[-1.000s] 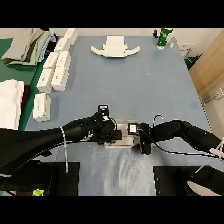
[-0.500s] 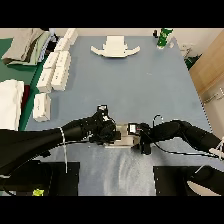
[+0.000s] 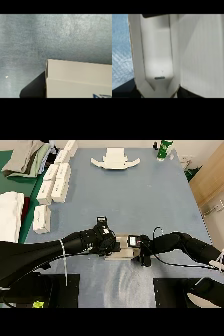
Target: Fold the box.
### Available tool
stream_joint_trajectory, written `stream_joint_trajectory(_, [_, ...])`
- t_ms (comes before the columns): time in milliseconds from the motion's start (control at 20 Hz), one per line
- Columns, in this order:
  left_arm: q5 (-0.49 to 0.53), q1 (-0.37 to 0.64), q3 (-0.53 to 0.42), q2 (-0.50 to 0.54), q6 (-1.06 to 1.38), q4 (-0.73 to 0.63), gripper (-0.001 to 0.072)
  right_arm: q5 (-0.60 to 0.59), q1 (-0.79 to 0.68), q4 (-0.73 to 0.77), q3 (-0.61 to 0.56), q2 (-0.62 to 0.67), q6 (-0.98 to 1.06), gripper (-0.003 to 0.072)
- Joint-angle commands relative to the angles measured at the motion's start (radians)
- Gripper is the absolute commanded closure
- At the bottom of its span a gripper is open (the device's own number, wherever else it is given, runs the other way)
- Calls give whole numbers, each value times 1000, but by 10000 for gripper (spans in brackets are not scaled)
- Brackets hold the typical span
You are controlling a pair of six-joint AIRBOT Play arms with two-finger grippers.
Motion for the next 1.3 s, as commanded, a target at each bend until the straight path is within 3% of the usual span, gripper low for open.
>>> stream_joint_trajectory(0, [1,1,0,0,-12,14,693,-1,0,0,0,0,4,237])
stream_joint_trajectory(450, [-2,1,0,0,9,39,687,-1,0,0,0,0,4,237])
stream_joint_trajectory(500, [-2,1,0,0,8,39,513,-1,0,0,0,0,4,237])
stream_joint_trajectory(550, [-5,1,0,0,2,39,384,-1,0,0,0,0,4,238])
stream_joint_trajectory(1250, [-18,2,17,4,1,16,384,-1,0,0,0,0,4,237])
